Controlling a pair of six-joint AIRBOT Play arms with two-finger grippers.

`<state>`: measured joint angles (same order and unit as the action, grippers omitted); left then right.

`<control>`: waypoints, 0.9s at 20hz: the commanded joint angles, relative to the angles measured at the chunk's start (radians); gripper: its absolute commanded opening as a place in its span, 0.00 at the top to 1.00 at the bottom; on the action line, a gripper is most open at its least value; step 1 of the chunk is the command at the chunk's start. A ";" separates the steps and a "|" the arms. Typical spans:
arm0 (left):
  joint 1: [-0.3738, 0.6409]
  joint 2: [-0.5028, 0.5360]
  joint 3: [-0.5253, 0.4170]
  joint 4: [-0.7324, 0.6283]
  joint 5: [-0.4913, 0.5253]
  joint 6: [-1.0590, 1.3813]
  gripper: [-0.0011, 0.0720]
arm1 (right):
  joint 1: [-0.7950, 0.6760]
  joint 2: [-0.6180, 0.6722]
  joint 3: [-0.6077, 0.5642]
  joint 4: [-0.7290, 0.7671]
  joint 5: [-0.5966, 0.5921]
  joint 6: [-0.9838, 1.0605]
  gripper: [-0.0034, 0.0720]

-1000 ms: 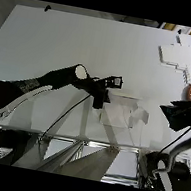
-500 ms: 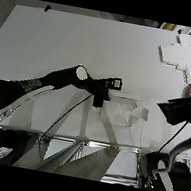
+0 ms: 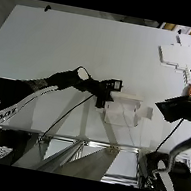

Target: Fold the box and place the chain.

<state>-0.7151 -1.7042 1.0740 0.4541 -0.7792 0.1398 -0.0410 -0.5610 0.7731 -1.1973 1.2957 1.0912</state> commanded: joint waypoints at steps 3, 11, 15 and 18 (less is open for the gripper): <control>-0.006 -0.010 0.000 0.081 -0.006 -0.075 0.98 | 0.000 -0.002 -0.001 0.000 -0.003 -0.002 0.35; -0.022 -0.010 0.000 0.109 -0.026 -0.119 0.98 | 0.000 -0.002 -0.001 0.000 -0.005 -0.020 0.35; -0.022 -0.010 0.000 0.109 -0.025 -0.118 0.98 | 0.000 -0.002 -0.001 0.000 -0.005 -0.020 0.35; -0.022 -0.010 0.000 0.109 -0.026 -0.118 0.98 | 0.000 -0.002 -0.001 0.000 -0.005 -0.020 0.35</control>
